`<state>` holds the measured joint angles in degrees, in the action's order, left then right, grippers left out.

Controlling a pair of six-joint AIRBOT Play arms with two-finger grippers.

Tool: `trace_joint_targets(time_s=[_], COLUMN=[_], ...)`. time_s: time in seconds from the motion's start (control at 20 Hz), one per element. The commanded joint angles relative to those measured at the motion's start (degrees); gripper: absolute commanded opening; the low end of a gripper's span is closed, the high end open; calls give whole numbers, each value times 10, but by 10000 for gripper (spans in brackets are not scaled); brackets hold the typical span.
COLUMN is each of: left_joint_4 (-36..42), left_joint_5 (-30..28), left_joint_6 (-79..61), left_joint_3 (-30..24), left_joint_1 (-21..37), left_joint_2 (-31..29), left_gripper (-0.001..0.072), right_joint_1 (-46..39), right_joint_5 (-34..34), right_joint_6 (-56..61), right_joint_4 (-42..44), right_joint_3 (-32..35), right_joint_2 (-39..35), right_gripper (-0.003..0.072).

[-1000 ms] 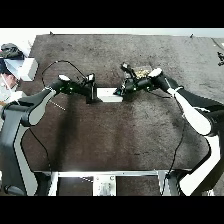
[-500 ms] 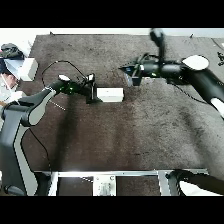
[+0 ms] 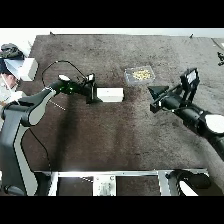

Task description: Fold the box and place the chain.

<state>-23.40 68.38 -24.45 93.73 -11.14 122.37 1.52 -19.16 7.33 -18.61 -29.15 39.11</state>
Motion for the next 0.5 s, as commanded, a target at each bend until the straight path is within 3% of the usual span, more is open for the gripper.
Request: trace_joint_targets(time_s=[0.0, 0.1, 0.15, 0.35, 0.45], left_joint_4=[1, 3, 14, 65, 74], left_joint_5=[1, 5, 9, -8, -55], left_joint_6=[0, 0, 4, 42, 98], left_joint_3=[0, 0, 0, 23, 36], left_joint_1=[0, 0, 0, 23, 48], left_joint_2=[0, 0, 0, -38, -79], left_gripper=[272, 262, 18, 11, 10], right_joint_1=[1, 1, 1, 1, 1], right_joint_5=[40, 40, 40, 40, 40], right_joint_6=[0, 0, 0, 0, 0], right_joint_4=[0, -2, -2, -2, -2], right_joint_3=[48, 48, 48, 48, 48], right_joint_2=[-31, -31, -31, -31, -31], right_gripper=[-6, -6, -6, -7, -7])
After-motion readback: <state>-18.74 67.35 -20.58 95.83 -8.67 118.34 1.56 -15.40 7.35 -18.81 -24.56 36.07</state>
